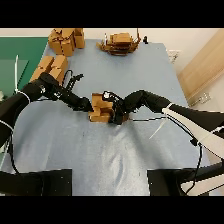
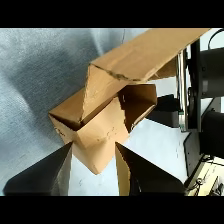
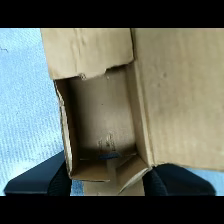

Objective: Fold the box.

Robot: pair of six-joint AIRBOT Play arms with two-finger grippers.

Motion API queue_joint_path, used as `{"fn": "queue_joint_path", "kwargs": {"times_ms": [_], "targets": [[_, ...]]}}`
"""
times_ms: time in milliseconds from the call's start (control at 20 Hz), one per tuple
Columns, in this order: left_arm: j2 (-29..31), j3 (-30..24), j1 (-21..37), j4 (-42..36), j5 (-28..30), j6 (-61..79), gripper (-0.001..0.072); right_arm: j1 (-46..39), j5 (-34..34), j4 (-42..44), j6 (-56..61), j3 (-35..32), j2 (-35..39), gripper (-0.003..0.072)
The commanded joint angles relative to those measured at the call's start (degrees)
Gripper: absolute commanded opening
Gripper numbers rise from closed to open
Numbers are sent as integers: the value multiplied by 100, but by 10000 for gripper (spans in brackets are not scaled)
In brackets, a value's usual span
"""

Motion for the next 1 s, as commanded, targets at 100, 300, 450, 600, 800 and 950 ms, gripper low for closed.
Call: {"fn": "queue_joint_path", "kwargs": {"times_ms": [100, 300, 450, 600, 800, 950], "targets": [[2, 166, -313, 684, 326, -1211, 485, -4, 0, 2, 0, 2, 0, 156], [4, 494, -763, 1794, 579, -2651, 485, -4, 4, 2, 0, 2, 0, 156], [2, 640, -1235, 2328, 817, -3289, 485, -4, 74, 2, 0, 2, 0, 156], [2, 651, -1668, 2500, 1134, -3700, 485, -4, 92, 2, 0, 2, 0, 156], [2, 656, -2098, 3407, 1126, -4618, 485, -4, 92, 2, 0, 2, 0, 156], [-24, 656, -2380, 4435, 1023, -5488, 484, -4, 92, 2, 0, 2, 0, 156]]}}
